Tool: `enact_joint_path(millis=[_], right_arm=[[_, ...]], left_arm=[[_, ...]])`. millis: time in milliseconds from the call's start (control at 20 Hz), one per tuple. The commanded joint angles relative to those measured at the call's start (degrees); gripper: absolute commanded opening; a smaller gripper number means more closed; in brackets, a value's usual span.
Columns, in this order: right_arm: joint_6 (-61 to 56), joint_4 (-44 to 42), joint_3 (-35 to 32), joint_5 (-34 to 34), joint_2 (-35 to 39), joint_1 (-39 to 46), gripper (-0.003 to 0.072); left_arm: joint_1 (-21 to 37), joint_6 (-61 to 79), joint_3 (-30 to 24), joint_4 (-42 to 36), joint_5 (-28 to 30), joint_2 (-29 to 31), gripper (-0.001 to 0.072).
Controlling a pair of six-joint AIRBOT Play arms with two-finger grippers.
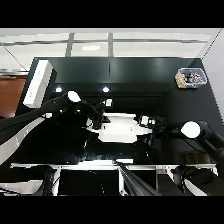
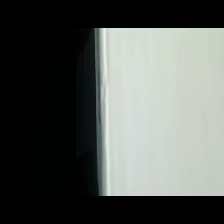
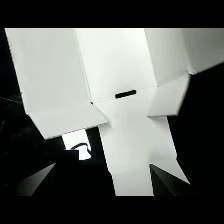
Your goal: Fold the box and place the chain.
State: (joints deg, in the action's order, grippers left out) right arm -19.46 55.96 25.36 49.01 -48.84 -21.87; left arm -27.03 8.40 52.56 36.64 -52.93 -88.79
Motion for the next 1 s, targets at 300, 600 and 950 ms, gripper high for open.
enact_joint_path(millis=[300, 600, 950], right_arm=[[2.71, -5.4, -0.7, -10.4, -6.64, -11.41, 0.0699], [2.58, -5.99, 0.44, -15.67, -6.45, -11.69, 0.0698], [2.62, -6.6, 5.14, -11.02, -6.45, -5.38, 0.0698]], left_arm=[[0.0, -0.07, 0.0, -0.02, -0.02, -0.04, 0.0028], [0.0, -0.07, 0.0, -0.04, -0.2, -0.04, 0.0028], [-0.02, -0.04, 0.0, -0.07, -0.07, -0.04, 0.0028]])
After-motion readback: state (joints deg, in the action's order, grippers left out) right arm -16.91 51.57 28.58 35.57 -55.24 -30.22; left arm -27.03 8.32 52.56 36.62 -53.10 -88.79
